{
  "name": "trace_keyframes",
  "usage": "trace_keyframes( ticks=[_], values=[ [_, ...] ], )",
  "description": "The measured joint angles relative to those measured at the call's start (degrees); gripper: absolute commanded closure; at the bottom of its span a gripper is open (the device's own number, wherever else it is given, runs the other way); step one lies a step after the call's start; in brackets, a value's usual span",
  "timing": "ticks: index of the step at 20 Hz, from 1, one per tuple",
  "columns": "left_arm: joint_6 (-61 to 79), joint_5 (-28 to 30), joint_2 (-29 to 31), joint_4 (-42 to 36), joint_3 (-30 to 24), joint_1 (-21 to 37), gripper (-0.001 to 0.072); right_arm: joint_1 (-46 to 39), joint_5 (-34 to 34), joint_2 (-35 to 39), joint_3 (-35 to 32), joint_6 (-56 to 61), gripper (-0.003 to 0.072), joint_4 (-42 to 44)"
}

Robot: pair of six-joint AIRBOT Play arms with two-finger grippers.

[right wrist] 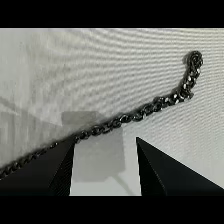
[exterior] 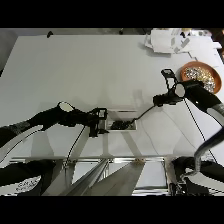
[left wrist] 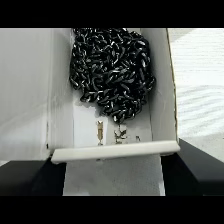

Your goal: Fold the box and place the chain.

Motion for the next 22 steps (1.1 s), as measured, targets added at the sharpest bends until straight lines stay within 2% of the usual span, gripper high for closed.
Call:
trace_keyframes(
  ticks=[1,3,5,6,7,14,18,22],
  values=[
    [-0.02,0.0,0.0,0.0,0.0,0.0,0.0571,0.0,-0.68,-0.31,-0.02,0.31,0.0351,-0.15],
    [0.0,0.0,0.0,0.0,0.0,0.0,0.0571,0.0,-1.36,-1.05,-0.02,0.63,0.0361,-0.31],
    [-0.02,0.0,0.0,0.0,0.0,0.0,0.0571,0.0,-1.55,-2.12,-0.02,0.79,0.0439,-0.46],
    [-0.02,0.0,0.0,0.02,0.0,0.0,0.0571,0.0,-1.46,-2.62,-0.07,0.81,0.0518,-0.5],
    [0.0,0.0,0.0,0.02,0.0,0.0,0.0571,0.0,-1.4,-2.99,-0.07,0.85,0.0654,-0.44],
    [-0.02,0.0,0.0,0.02,0.0,0.0,0.0571,-0.07,1.05,-1.33,-0.13,0.57,0.0671,-1.77],
    [-0.02,-0.02,0.0,0.02,0.0,0.0,0.0571,1.07,3.61,5.97,-0.11,-1.44,0.0671,-1.99],
    [-0.02,0.0,0.0,0.0,0.0,0.0,0.0571,5.81,8.39,16.02,-0.13,-4.22,0.0671,-0.39]
  ],
)
